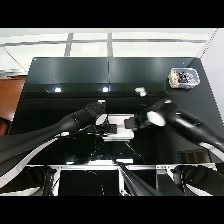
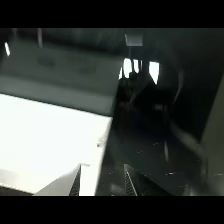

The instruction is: Fold the box and place the chain.

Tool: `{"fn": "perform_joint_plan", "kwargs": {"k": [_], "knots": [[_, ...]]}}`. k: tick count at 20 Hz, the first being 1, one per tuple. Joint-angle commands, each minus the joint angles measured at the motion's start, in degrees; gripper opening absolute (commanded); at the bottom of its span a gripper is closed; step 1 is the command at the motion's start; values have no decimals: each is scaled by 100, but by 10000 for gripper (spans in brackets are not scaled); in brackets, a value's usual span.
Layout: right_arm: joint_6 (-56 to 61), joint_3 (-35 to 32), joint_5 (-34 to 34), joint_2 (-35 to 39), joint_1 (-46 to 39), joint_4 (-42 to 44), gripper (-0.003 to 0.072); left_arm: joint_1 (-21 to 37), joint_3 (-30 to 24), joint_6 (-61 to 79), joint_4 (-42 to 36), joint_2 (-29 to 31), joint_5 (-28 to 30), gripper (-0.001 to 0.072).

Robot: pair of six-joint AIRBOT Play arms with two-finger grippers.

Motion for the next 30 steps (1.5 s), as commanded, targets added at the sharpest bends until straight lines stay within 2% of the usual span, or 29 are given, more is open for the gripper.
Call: {"fn": "perform_joint_plan", "kwargs": {"k": [1,3,4,5,6,7,9,10,12,17,19,20,21,25,30], "knots": [[-157,0,411,1075,-402,-1543,318,2,2,-7,-2,2,2,29],[-153,-22,619,1154,-955,-3195,318,0,2,-7,-4,2,0,29],[-153,-103,291,1143,-1340,-3563,318,2,2,-7,-2,2,0,29],[-151,-225,-361,1119,-1851,-3620,318,2,2,-7,-2,2,2,29],[-149,-337,-1054,1047,-2361,-3517,375,0,2,-7,-2,2,2,29],[-146,-411,-1755,881,-2889,-3226,715,2,2,-7,-2,2,2,30],[-151,-367,-2765,330,-3718,-2050,703,0,2,-7,-4,2,2,29],[-151,-186,-3018,-11,-4004,-1495,702,2,2,-7,-2,2,2,29],[-153,743,-2743,-914,-4374,-951,701,2,2,-7,-2,2,2,29],[254,4260,-55,-3471,-5001,-52,702,2,2,-9,-2,2,2,29],[385,5064,474,-4122,-5246,420,700,2,2,-7,-2,2,0,29],[457,5226,529,-4308,-5357,732,685,2,2,-7,-4,2,-2,30],[544,5268,476,-4435,-5453,1067,595,2,2,-7,-4,2,-22,29],[636,5268,15,-4697,-5545,1534,595,2,2,-7,-2,2,-9,29],[640,5268,33,-4972,-5510,1545,594,2,2,-7,-4,2,-11,29]]}}
